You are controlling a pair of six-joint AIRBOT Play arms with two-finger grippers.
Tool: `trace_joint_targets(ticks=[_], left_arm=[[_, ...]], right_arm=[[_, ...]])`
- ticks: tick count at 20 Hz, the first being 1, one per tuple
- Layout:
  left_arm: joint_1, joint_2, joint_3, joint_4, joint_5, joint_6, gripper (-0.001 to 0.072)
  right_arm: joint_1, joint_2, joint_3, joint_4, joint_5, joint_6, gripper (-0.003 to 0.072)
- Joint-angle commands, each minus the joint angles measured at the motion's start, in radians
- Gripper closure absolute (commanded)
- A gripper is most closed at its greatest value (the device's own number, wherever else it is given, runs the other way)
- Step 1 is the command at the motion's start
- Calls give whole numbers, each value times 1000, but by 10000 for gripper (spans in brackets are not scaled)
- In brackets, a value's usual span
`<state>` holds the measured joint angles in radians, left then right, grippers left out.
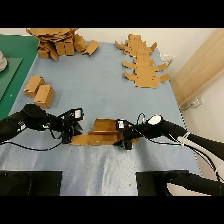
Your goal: Fold the box.
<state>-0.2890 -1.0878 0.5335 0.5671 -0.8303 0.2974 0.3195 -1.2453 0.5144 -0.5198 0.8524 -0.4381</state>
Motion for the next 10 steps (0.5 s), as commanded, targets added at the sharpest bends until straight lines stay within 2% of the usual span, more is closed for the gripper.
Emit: trace_joint_targets(ticks=[1,4,5,10], left_arm=[[2,16,-27,-27,-3,62,31],[1,16,-27,-54,-95,45,31],[-8,16,-27,-74,-98,45,31],[-102,-5,-27,-104,-23,42,31]], right_arm=[[0,0,0,0,-2,0,226],[0,0,0,0,-5,0,226],[0,0,0,0,-5,0,226],[0,0,0,0,-5,0,226]])
